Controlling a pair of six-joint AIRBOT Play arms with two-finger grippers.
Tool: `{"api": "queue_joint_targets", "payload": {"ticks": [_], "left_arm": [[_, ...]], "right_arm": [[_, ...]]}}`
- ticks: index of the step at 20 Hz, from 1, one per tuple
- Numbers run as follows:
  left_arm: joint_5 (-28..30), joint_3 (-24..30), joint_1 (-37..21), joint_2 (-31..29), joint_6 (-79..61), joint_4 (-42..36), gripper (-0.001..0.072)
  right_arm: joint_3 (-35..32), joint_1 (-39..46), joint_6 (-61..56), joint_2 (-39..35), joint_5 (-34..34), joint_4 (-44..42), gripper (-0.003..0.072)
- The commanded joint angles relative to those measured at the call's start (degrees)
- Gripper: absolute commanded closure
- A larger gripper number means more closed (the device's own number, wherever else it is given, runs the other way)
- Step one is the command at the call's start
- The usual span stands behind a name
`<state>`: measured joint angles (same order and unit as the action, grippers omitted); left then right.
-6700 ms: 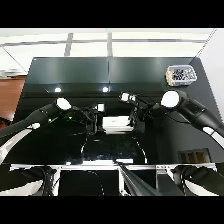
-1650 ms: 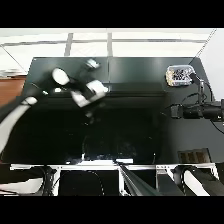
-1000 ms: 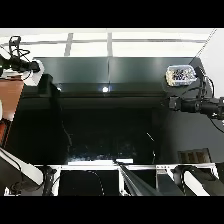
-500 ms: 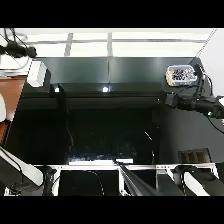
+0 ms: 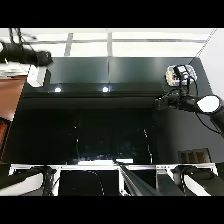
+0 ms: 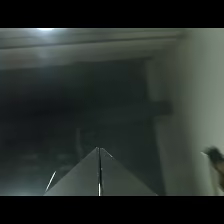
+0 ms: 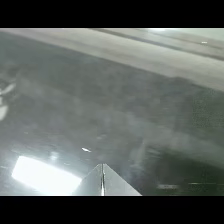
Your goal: Fold the box and place the chain.
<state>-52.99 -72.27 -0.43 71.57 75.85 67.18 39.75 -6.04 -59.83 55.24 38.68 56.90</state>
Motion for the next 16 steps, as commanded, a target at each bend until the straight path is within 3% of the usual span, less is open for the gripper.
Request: {"api": "queue_joint_targets", "payload": {"ticks": [1, 3, 5, 16], "left_arm": [[16.22, 29.64, 5.35, -19.91, -0.66, -1.49, 0.0687], [17.57, 38.60, 5.38, -27.52, -0.70, -1.33, 0.0687], [17.35, 42.23, 4.85, -31.54, -0.66, 0.13, 0.0686], [16.83, 42.64, 4.61, -31.93, -0.44, -0.81, 0.0685]], "right_arm": [[0.00, -0.57, 0.09, 0.33, -1.40, 5.51, 0.0672], [0.00, -0.57, 0.09, 0.33, -1.42, 5.53, 0.0672], [0.00, -0.57, 0.09, 0.33, -1.40, 5.53, 0.0672], [0.00, -0.57, 0.09, 0.33, -1.40, 5.53, 0.0672]]}}
